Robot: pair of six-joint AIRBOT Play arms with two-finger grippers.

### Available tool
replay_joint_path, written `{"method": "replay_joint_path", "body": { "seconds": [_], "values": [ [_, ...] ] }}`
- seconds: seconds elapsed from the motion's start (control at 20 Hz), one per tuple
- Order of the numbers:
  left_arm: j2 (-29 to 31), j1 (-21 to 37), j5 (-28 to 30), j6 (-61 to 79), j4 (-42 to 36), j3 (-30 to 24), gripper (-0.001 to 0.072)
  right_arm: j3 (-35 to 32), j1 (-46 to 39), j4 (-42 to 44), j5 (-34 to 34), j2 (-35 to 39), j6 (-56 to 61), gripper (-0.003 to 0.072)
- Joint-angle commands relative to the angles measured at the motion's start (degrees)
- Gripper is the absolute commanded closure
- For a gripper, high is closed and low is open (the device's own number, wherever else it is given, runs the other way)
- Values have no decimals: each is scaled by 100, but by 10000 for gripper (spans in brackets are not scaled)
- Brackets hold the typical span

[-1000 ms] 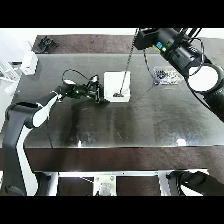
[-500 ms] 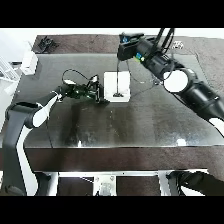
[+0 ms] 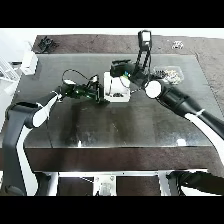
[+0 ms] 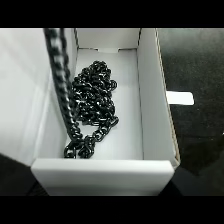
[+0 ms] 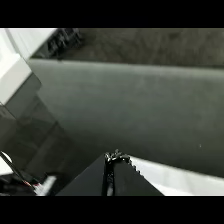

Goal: Fold the box and place the chain.

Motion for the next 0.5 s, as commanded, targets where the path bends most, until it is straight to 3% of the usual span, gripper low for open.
{"method": "replay_joint_path", "body": {
  "seconds": [0.0,0.25,0.3,0.35,0.45],
  "values": [
    [2,-4,2,0,0,4,232,-181,-28,-2,7,-527,238,680],
    [2,-4,2,0,0,4,232,-271,-203,-4,343,-1270,446,668],
    [2,-4,2,0,0,4,232,-269,-264,-7,525,-1266,446,464],
    [2,-4,4,0,0,4,232,-267,-323,-24,629,-1233,444,196],
    [2,-4,2,0,0,4,232,-267,-459,-28,647,-1054,378,160]
  ]
}}
